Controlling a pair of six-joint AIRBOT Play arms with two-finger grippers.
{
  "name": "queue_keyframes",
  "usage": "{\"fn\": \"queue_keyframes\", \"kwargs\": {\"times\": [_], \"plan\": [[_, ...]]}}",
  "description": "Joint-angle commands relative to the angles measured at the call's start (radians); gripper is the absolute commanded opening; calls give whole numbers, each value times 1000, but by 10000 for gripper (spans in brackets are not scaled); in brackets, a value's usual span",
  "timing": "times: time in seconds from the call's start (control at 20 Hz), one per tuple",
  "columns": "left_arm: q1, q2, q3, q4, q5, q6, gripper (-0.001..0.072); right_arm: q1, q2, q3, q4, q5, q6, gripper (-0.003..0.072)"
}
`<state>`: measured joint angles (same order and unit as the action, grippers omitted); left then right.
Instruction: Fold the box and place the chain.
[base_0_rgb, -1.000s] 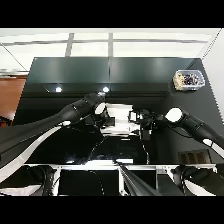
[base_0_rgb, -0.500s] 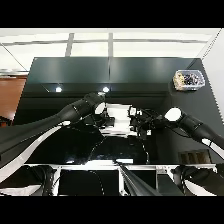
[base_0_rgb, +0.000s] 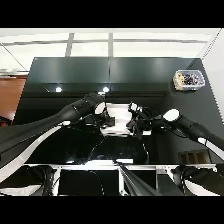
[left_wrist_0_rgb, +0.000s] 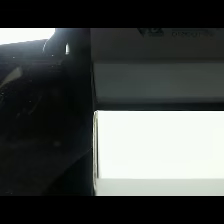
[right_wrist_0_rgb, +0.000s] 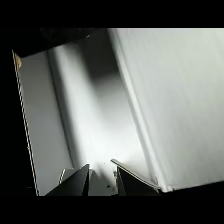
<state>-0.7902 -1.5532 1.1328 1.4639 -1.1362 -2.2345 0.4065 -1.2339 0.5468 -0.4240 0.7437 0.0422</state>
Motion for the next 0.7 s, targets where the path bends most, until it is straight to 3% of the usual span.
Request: {"fn": "queue_keyframes", "kwargs": {"times": [0.0,0.05,0.1,0.15,0.2,0.25,0.35,0.4,0.5,0.65], "plan": [[0,0,1,-7,3,1,25,1,-8,-2,34,-23,51,240],[0,0,1,-8,2,1,25,1,-7,-1,31,-40,103,399],[0,0,1,-8,3,1,25,1,-8,-2,-2,-42,104,364],[0,0,1,-8,2,1,25,1,-8,-2,-45,-45,105,258],[0,0,1,-8,2,1,25,1,-8,-2,-63,-45,105,281],[0,0,1,-8,2,1,25,1,-7,-2,-62,-45,105,398],[0,0,1,-8,2,1,25,0,-7,-2,-64,-16,133,188],[0,0,1,-8,0,1,25,0,-7,-1,-69,17,165,32],[1,0,1,-8,-1,1,25,-19,11,7,-100,88,311,12],[1,0,1,-9,-18,1,25,-157,99,79,-324,264,751,12]]}}
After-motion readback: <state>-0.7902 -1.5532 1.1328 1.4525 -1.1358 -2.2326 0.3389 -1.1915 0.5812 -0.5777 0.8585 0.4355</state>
